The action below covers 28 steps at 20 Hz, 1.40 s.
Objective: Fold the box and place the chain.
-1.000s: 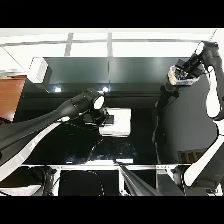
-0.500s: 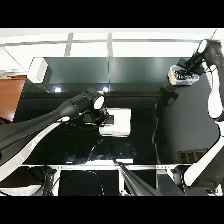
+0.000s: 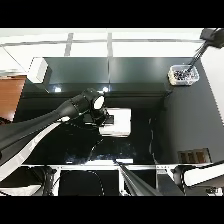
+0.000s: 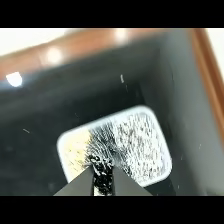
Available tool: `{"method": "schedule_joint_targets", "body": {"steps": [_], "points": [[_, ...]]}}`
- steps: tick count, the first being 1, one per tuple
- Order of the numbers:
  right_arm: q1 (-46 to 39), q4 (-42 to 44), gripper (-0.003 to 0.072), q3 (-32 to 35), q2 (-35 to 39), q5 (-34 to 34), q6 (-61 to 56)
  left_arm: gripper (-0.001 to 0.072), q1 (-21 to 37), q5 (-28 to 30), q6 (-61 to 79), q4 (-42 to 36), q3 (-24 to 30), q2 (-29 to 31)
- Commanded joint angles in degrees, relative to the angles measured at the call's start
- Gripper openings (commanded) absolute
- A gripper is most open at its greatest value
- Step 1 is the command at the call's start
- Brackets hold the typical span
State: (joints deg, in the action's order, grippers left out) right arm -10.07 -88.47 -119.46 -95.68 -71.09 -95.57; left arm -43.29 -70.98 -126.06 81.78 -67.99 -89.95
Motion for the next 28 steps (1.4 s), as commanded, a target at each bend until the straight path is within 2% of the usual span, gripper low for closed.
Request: {"method": "schedule_joint_targets", "body": {"steps": [1,8,15,19,25,28], "points": [[0.07,5.25,0.0010,1.90,8.83,1.88,4.48,0.0026,0.07,-0.02,0.00,-0.02,-0.02,0.00],[0.07,15.50,0.0007,2.60,23.02,5.81,8.09,0.0026,0.07,-0.24,0.00,-0.04,-0.02,0.00],[0.07,29.51,0.0007,2.60,32.98,0.68,10.40,0.0025,0.07,-0.20,0.00,-0.04,-0.02,0.00],[0.07,37.05,0.0007,2.60,35.93,-0.35,10.36,0.0026,0.07,-0.13,0.00,-0.02,-0.02,0.00],[0.09,49.77,0.0008,2.60,37.03,-7.50,10.34,0.0026,0.07,-0.17,0.00,-0.04,-0.02,0.00],[2.73,51.28,0.0009,2.64,37.03,-11.41,10.34,0.0026,0.07,-0.20,0.00,-0.07,-0.02,0.00]]}}
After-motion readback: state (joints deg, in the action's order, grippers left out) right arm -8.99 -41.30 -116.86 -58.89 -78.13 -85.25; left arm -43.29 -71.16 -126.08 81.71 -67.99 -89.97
